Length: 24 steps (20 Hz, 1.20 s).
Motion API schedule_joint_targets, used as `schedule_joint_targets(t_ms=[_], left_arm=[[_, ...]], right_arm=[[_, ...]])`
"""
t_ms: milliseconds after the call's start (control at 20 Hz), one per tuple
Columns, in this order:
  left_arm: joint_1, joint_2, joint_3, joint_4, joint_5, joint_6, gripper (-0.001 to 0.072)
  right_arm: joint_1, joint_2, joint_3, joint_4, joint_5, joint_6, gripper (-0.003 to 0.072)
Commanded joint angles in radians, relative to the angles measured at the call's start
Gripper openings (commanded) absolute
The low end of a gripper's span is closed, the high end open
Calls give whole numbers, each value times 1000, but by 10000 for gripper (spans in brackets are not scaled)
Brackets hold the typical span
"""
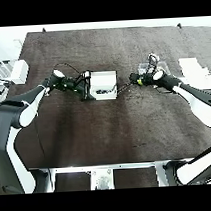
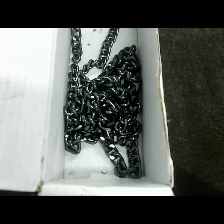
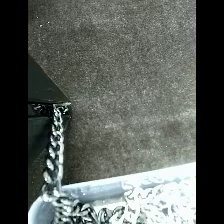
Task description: Fold the box and place the chain.
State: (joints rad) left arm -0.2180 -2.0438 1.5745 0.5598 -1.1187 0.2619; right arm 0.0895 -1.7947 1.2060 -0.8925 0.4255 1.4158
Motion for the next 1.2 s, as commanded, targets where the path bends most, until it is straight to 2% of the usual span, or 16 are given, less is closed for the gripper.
schedule_joint_targets(t_ms=[0, 100, 350, 650, 950, 1150], left_arm=[[1, 0, 0, 0, 0, 0, 475], [1, 0, 0, 0, 0, 0, 475], [1, 0, 0, 0, 0, 0, 475], [1, 0, 0, 0, 0, 0, 476], [1, 0, 0, 0, 0, 0, 476], [1, 0, 0, 0, 0, 0, 475]], right_arm=[[-3, 10, 3, -18, 59, 14, 11], [-3, 60, 3, -17, 63, 13, 10], [25, 297, 3, -18, 79, -18, 11], [110, 513, 3, -53, 90, -40, 11], [258, 626, 3, -67, 91, -40, 10], [335, 641, 2, -67, 71, -40, 11]])
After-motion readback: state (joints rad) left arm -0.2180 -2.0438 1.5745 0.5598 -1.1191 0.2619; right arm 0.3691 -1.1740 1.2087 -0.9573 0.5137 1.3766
